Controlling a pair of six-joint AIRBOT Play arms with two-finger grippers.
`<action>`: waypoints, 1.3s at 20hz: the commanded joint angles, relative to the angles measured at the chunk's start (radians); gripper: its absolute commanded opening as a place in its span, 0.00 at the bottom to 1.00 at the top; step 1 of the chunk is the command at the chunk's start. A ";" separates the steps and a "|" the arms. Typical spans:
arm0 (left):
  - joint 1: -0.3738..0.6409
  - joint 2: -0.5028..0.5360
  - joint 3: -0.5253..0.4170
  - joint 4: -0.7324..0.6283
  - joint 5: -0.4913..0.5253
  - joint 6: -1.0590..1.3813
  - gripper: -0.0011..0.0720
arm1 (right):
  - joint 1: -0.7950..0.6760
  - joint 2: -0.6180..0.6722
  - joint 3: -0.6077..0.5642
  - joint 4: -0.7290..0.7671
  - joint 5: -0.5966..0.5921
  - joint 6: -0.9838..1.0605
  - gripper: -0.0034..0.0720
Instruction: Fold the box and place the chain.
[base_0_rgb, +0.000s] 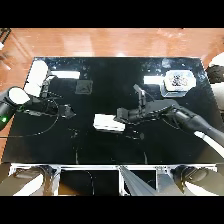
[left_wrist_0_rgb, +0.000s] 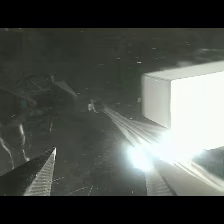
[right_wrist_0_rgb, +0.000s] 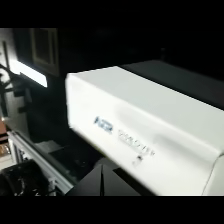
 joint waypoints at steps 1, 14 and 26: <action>-0.054 -0.032 0.055 -0.012 -0.130 0.162 0.87 | -0.087 0.124 0.002 -0.003 -0.085 -0.020 0.07; -0.307 -0.316 0.415 -0.181 -0.179 0.956 0.88 | -0.468 0.277 -0.042 -0.323 -0.334 -0.024 0.07; -0.421 -0.406 0.415 -0.157 -0.161 1.012 0.86 | -0.468 0.277 -0.042 -0.372 -0.335 -0.001 0.07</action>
